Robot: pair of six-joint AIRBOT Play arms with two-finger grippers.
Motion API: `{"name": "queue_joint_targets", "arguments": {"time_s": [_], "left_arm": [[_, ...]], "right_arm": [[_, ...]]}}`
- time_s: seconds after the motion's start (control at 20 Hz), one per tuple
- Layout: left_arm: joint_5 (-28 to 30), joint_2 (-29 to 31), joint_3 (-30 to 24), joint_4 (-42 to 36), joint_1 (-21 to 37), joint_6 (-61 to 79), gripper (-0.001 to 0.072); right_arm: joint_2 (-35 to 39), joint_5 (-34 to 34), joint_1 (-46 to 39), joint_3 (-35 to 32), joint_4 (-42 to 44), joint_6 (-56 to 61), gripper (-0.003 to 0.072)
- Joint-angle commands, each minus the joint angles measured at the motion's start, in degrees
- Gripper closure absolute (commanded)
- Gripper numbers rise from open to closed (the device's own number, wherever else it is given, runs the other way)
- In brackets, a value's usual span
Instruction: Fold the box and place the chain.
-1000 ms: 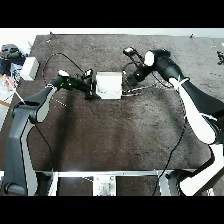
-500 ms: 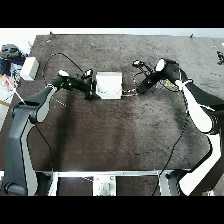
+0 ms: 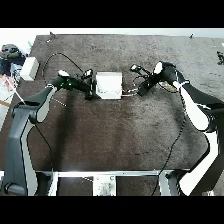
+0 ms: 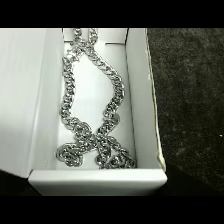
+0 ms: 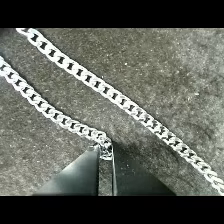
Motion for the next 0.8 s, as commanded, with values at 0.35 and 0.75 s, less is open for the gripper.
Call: {"name": "queue_joint_targets", "arguments": {"time_s": [0.35,0.75], "left_arm": [[0.02,-0.02,0.02,0.00,0.04,0.02,0.0373],[0.00,-0.02,0.02,0.00,0.04,0.00,0.0373]], "right_arm": [[21.49,-15.58,10.56,0.20,19.28,-4.81,0.0675],[15.91,-13.99,12.70,-0.04,11.58,9.99,0.0346]]}}
